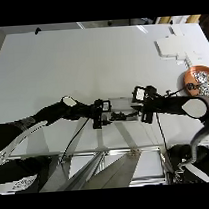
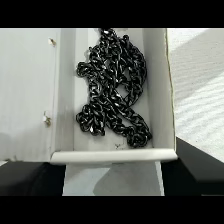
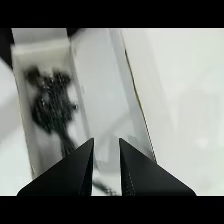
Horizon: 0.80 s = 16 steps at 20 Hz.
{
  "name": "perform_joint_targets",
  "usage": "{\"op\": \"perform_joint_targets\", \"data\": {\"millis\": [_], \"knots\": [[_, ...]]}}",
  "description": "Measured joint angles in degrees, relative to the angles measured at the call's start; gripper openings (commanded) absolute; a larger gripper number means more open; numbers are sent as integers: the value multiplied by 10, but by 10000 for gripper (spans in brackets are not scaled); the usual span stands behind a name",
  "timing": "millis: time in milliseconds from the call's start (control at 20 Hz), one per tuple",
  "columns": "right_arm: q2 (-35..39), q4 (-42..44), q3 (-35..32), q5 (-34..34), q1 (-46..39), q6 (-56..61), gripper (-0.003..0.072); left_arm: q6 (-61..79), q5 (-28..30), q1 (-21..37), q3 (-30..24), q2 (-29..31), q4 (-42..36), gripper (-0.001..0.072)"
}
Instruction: Fold the box and place the chain.
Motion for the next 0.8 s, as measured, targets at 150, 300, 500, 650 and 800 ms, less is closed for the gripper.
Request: {"op": "perform_joint_targets", "data": {"millis": [150,300,500,650,800], "knots": [[-3,-49,-5,35,-55,-69,177,0,0,0,0,0,0,271],[-28,-66,-18,42,-88,-145,178,0,0,0,0,0,0,271],[-86,-42,-33,24,-103,-236,178,0,0,0,0,0,0,271],[-134,-8,-36,5,-106,-289,178,0,0,0,0,0,0,271],[-171,18,-38,-11,-108,-316,177,0,0,0,0,0,0,271]]}}
